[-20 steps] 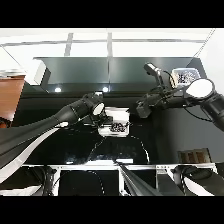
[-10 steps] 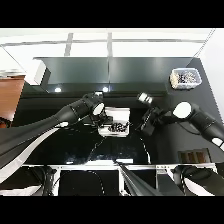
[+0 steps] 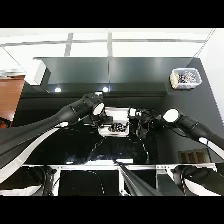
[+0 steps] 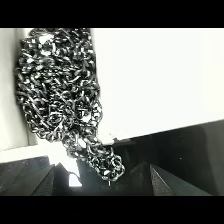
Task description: Fold the box and place the chain.
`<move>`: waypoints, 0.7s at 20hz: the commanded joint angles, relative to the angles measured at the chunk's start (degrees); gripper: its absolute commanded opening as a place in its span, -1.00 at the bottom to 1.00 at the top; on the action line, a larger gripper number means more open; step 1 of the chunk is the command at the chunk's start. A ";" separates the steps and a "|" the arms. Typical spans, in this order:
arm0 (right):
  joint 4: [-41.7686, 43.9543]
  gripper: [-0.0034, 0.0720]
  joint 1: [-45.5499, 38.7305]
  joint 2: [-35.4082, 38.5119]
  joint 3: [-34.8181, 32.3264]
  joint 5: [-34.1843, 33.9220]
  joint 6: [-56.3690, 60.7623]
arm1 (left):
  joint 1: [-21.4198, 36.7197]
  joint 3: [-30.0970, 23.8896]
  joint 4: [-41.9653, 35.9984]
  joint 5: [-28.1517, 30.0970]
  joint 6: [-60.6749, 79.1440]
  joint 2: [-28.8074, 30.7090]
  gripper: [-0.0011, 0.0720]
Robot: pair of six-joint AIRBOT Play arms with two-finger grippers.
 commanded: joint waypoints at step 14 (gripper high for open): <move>-0.52 -0.86 0.11 0.24 -0.04 -1.09 10.38 | 0.02 0.02 -0.02 -0.20 0.00 -0.04 -0.89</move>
